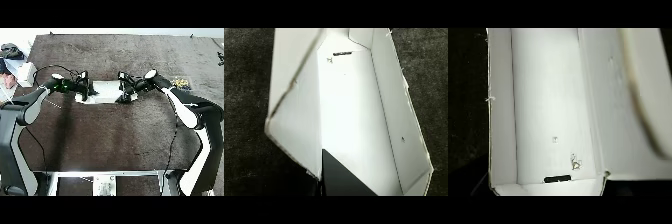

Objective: Fold the box and place the chain.

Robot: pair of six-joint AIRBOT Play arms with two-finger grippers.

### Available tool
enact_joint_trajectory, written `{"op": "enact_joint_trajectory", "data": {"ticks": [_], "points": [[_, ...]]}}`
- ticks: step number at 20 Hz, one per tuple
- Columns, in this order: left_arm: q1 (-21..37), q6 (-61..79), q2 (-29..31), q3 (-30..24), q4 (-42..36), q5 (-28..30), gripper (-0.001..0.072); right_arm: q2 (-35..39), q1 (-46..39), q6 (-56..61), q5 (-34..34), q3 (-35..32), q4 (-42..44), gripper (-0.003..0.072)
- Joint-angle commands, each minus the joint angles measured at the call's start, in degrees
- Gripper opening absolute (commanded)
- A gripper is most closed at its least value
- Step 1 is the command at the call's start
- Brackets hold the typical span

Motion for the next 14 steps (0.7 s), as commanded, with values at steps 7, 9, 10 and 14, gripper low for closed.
{"op": "enact_joint_trajectory", "data": {"ticks": [7, 9, 10, 14], "points": [[0.0, 0.0, 0.0, 0.0, 0.0, 0.1, 0.0013, -1.7, -0.2, 0.8, 1.9, 2.1, -0.6, 0.0650], [0.0, 0.0, 0.0, 0.0, 0.0, 0.1, 0.0013, -1.7, -0.2, 0.2, 1.8, 2.1, -0.6, 0.0650], [0.0, 0.0, 0.0, 0.0, 0.0, 0.0, 0.0013, -1.7, -0.2, 0.2, 1.8, 2.1, -0.6, 0.0651], [0.0, 0.0, 0.0, 0.0, 0.0, 0.0, 0.0013, -1.8, -0.2, 0.0, 1.6, 2.1, -0.8, 0.0653]]}}
